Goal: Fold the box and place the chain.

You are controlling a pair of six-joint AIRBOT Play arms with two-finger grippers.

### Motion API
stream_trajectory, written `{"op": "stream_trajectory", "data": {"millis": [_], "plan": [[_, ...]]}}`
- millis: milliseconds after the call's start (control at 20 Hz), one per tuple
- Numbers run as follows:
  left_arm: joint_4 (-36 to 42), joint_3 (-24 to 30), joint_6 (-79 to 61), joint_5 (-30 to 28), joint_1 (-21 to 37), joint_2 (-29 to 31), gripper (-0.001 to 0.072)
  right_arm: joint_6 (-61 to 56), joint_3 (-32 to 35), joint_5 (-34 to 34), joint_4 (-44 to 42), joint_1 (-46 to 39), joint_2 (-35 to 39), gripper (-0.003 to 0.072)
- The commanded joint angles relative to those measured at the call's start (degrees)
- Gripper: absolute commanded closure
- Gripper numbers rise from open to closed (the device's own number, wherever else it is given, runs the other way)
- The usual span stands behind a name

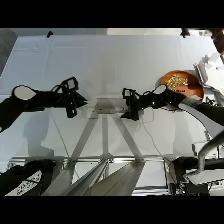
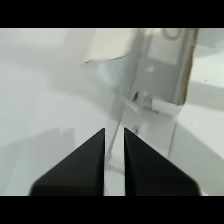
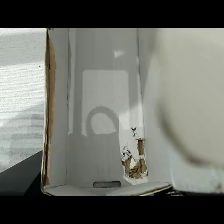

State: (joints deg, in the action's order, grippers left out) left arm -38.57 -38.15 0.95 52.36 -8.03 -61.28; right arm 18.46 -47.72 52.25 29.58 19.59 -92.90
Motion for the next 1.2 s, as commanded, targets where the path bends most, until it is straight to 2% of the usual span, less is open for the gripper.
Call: {"op": "stream_trajectory", "data": {"millis": [0,200,350,450,750,850,1150], "plan": [[-3.1,0.0,15.5,1.1,4.1,3.9,0.0702,0.0,0.0,0.0,0.0,0.0,0.0,0.0168],[-5.7,0.0,33.7,1.2,7.3,1.9,0.0703,0.0,0.0,0.0,0.0,0.0,0.0,0.0168],[-12.8,0.0,51.4,1.0,6.3,-2.6,0.0704,0.0,0.0,0.0,0.0,0.0,0.0,0.0168],[-16.5,0.0,58.4,1.0,3.7,-6.0,0.0703,0.0,0.0,0.0,0.0,0.0,0.0,0.0168],[-15.9,0.0,64.1,0.7,-3.9,-15.1,0.0703,0.0,0.0,0.0,0.0,0.0,0.0,0.0168],[-15.5,0.0,65.0,-0.3,-5.4,-15.9,0.0703,0.0,0.0,0.0,0.0,0.0,0.0,0.0168],[-4.9,0.0,64.4,-1.2,-5.7,-15.9,0.0703,0.0,0.0,0.0,0.0,0.0,0.0,0.0168]]}}
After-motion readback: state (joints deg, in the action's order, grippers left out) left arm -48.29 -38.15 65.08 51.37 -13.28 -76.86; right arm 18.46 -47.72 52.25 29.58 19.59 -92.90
